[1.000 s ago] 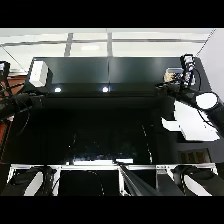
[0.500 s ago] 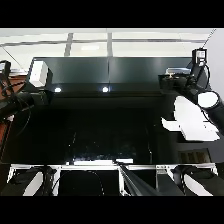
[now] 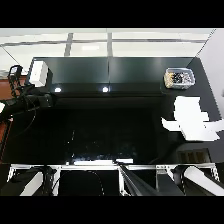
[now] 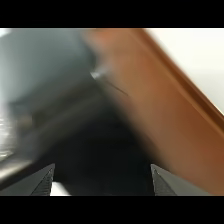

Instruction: Fold the box and place the chain.

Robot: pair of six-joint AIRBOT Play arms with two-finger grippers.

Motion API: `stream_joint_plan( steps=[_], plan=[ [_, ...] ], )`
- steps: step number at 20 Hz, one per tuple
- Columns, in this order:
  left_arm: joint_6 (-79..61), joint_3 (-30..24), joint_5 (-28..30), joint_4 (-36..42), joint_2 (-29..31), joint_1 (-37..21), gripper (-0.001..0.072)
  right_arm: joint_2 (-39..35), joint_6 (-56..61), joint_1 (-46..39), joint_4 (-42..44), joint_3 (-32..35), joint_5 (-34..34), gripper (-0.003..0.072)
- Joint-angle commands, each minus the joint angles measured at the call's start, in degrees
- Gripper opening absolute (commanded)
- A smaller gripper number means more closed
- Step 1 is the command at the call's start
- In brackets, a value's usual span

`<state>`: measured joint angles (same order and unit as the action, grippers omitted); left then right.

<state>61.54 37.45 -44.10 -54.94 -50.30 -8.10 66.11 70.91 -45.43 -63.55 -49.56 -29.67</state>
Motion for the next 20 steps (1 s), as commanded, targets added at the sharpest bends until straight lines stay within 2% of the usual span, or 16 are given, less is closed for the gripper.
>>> stream_joint_plan(
  steps=[1,4,5,9,10,11,13,16,17,20],
  plan=[
    [0.0,0.0,-0.07,-0.02,-1.77,0.02,0.0704,5.81,-1.05,-17.92,-2.56,-6.27,-17.33,0.07],
    [-0.02,0.0,0.37,-0.04,-2.73,0.0,0.0691,14.86,-20.59,-18.71,-2.34,-13.97,-37.42,0.07],
    [-0.02,0.0,0.7,-0.04,-3.08,0.0,0.069,17.11,-23.39,-17.79,-2.56,-15.13,-41.94,0.07],
    [0.85,0.0,0.09,0.24,-3.61,0.02,0.0691,20.28,-26.45,-14.36,-3.5,-15.19,-42.1,0.0698],
    [0.83,0.0,0.07,0.2,-3.61,0.09,0.0691,20.28,-27.36,-13.51,-3.56,-15.19,-40.94,0.0581],
    [0.81,0.0,0.26,0.13,-3.61,0.24,0.0691,20.26,-28.41,-12.68,-3.37,-15.19,-40.13,0.0427],
    [0.81,0.0,0.57,0.17,-3.63,0.24,0.0691,20.09,-29.64,-11.13,-3.3,-15.19,-40.37,0.0069],
    [0.81,0.0,0.37,0.2,-3.63,0.24,0.0691,18.03,-28.65,-9.51,-0.37,-15.1,-43.85,0.0054],
    [0.81,0.0,0.37,0.2,-3.63,0.22,0.0691,16.11,-25.83,-8.61,1.4,-14.58,-43.04,0.0017],
    [0.83,0.0,-0.76,0.17,-3.63,0.22,0.0691,8.52,-24.3,-3.72,5.16,-10.62,-42.53,0.0017]
  ],
)
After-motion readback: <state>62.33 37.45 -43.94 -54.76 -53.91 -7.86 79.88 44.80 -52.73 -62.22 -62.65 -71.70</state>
